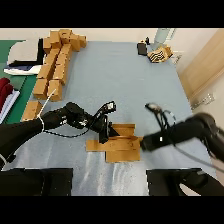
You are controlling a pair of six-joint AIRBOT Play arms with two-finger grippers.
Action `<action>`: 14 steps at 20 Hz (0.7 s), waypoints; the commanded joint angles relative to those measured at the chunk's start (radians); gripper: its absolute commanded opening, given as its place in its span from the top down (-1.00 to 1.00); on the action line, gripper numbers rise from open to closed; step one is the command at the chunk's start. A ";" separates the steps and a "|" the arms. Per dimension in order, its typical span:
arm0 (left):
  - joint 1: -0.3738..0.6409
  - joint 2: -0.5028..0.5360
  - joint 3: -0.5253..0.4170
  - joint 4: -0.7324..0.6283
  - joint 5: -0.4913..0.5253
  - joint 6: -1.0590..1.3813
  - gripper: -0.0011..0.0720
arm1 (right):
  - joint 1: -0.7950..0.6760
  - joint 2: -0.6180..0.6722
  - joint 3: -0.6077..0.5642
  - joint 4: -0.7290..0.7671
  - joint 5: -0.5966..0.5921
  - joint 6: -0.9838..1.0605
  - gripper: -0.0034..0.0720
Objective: Fold the box.
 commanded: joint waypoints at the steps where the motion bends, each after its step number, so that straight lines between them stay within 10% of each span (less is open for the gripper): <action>1: 0.000 0.000 0.000 0.000 0.000 0.000 0.93 | 0.298 0.199 -0.146 -0.065 0.065 0.035 0.91; 3: 0.000 0.000 0.000 0.000 0.000 0.000 0.93 | 0.451 0.288 -0.225 -0.222 0.203 -0.063 0.79; 5: 0.000 0.000 0.000 0.000 0.000 0.000 0.93 | 0.545 0.311 -0.281 -0.402 0.332 -0.095 -0.56; 14: 0.000 0.000 0.000 0.000 0.000 0.000 0.93 | 0.591 0.068 -0.306 -0.467 0.488 -0.210 -0.62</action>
